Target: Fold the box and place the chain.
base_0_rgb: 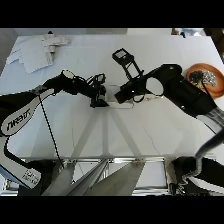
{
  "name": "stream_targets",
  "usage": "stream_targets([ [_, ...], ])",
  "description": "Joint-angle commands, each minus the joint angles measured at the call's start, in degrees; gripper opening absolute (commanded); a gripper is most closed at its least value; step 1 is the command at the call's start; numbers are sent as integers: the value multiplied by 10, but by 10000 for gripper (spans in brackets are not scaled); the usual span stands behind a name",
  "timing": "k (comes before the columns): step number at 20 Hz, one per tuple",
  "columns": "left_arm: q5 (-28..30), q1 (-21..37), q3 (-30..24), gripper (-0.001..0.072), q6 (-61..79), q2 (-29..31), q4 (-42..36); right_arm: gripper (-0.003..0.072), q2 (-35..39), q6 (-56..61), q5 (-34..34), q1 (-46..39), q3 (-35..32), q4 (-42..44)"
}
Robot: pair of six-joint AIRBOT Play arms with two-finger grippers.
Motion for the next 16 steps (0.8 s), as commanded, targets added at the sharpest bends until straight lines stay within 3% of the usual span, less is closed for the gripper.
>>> stream_targets([
  [1,0,0,0,417,0,0,0,15,-29,4,-60,4,0,39],
  [7,0,0,0,417,0,0,0,18,-95,73,-53,4,0,-18],
  [10,0,0,0,417,0,0,0,160,-100,122,-64,4,0,-40],
  [16,0,0,0,417,0,0,0,185,-96,209,-67,-3,0,-84],
])
